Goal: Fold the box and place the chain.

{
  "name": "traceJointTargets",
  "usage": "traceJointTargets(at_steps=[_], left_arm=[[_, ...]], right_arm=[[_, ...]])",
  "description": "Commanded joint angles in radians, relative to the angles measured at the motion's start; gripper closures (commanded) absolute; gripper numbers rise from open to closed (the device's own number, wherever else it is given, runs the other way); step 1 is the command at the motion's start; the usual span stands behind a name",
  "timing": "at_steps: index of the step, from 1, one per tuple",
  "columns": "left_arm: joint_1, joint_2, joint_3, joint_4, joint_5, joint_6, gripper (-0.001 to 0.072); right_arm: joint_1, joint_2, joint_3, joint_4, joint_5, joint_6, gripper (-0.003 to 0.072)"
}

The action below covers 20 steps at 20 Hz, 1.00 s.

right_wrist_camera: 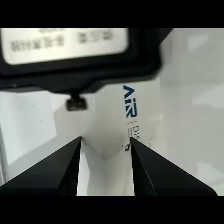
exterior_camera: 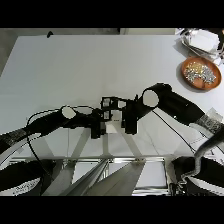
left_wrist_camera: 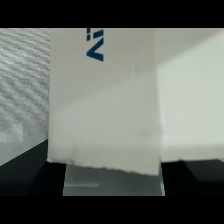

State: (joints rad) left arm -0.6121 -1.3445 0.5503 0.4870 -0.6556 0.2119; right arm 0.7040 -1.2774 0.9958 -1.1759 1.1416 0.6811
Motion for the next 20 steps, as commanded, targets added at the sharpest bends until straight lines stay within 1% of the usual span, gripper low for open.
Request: traceJointTargets(at_steps=[1, 4, 6, 10, 11, 15, 20], left_arm=[[0.0, 0.0, 0.0, 0.0, 0.0, 0.0, 0.0573], [0.0, 0.0, 0.0, 0.0, 0.0, 0.0, 0.0573], [0.0, 0.0, 0.0, 0.0, 0.0, 0.0, 0.0573], [0.0, 0.0, 0.0, 0.0, 0.0, 0.0, 0.0573], [0.0, 0.0, 0.0, 0.0, 0.0, 0.0, 0.0573], [0.0, 0.0, 0.0, 0.0, 0.0, 0.0, 0.0573], [0.0, 0.0, 0.0, 0.0, 0.0, 0.0, 0.0573]], right_arm=[[0.006, 0.002, -0.016, -0.036, -0.001, 0.0, 0.0344], [0.006, 0.002, -0.026, -0.04, -0.015, 0.003, 0.0352], [0.006, 0.002, -0.026, -0.051, -0.03, 0.003, 0.0427], [0.006, 0.006, -0.026, -0.059, -0.04, 0.003, 0.0459], [0.006, 0.01, -0.026, -0.059, -0.042, 0.003, 0.0507], [0.006, 0.034, -0.026, -0.059, -0.046, 0.003, 0.0512], [0.006, 0.032, -0.032, -0.058, -0.073, 0.004, 0.0512]])
